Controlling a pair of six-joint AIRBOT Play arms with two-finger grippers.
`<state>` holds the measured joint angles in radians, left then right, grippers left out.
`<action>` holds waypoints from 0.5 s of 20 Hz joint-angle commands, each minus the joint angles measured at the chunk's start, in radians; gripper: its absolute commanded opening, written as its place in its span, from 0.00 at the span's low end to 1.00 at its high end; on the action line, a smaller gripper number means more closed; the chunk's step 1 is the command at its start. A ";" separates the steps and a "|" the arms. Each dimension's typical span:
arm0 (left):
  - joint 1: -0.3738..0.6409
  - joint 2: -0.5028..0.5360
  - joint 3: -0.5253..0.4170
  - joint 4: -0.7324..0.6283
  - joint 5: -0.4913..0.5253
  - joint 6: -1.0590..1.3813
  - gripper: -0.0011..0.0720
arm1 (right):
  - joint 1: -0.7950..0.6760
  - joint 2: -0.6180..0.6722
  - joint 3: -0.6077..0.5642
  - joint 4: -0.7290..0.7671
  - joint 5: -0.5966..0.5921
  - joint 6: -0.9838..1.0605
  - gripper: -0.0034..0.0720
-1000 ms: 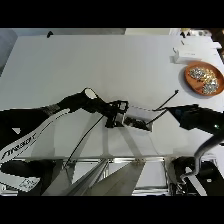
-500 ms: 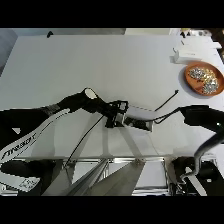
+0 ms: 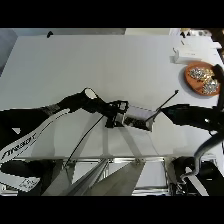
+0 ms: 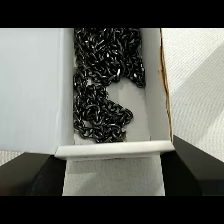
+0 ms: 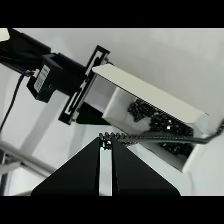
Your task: Fold the box and place the chain.
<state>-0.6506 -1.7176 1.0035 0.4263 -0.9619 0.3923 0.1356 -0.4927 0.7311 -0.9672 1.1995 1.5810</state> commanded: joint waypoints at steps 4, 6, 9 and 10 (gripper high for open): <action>0.001 0.000 0.000 0.000 0.000 0.000 0.30 | 0.107 -0.217 -0.084 0.093 -0.102 -0.182 0.07; 0.001 0.000 0.000 0.000 0.000 0.000 0.30 | 0.185 -0.293 -0.093 0.046 -0.150 -0.194 0.07; 0.001 0.001 0.000 0.000 0.000 0.000 0.30 | 0.256 -0.374 -0.093 0.021 -0.246 -0.194 0.08; 0.001 0.001 0.000 0.000 0.000 0.000 0.30 | 0.264 -0.390 -0.093 0.021 -0.261 -0.193 0.13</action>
